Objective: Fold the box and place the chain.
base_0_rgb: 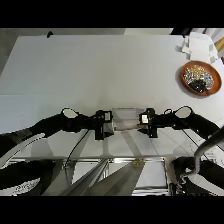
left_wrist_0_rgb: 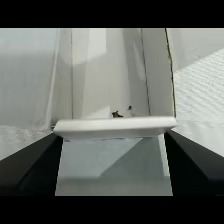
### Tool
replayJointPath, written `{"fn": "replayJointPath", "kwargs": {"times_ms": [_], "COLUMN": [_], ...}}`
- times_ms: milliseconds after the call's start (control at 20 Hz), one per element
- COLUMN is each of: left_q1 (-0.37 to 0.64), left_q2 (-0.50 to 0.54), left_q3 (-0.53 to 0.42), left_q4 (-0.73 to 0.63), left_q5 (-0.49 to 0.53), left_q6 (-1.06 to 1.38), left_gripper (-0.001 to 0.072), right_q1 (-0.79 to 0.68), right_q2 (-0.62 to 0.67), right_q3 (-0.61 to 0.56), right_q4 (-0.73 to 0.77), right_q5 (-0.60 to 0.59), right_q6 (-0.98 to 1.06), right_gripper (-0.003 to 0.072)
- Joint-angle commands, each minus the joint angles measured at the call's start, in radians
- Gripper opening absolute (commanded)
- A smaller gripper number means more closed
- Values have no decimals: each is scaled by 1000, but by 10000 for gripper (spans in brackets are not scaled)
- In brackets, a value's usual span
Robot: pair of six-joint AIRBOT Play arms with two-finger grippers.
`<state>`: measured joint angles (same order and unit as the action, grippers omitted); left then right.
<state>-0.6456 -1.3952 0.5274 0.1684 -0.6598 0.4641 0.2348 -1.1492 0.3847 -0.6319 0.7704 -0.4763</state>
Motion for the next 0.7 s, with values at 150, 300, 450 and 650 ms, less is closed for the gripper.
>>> {"fn": "replayJointPath", "kwargs": {"times_ms": [150,300,450,650], "left_q1": [-40,-53,-60,-61], "left_q2": [-6,-6,-6,-6], "left_q3": [3,3,3,3], "left_q4": [-60,-72,-71,-62], "left_q5": [46,71,73,73], "left_q6": [-1,-1,0,0], "left_gripper": [696,672,366,172], "right_q1": [0,0,0,0], "right_q2": [0,0,0,0], "right_q3": [0,0,0,0], "right_q4": [0,0,0,0], "right_q5": [0,0,0,0], "right_q6": [0,0,0,0], "right_gripper": [319,319,319,319]}}
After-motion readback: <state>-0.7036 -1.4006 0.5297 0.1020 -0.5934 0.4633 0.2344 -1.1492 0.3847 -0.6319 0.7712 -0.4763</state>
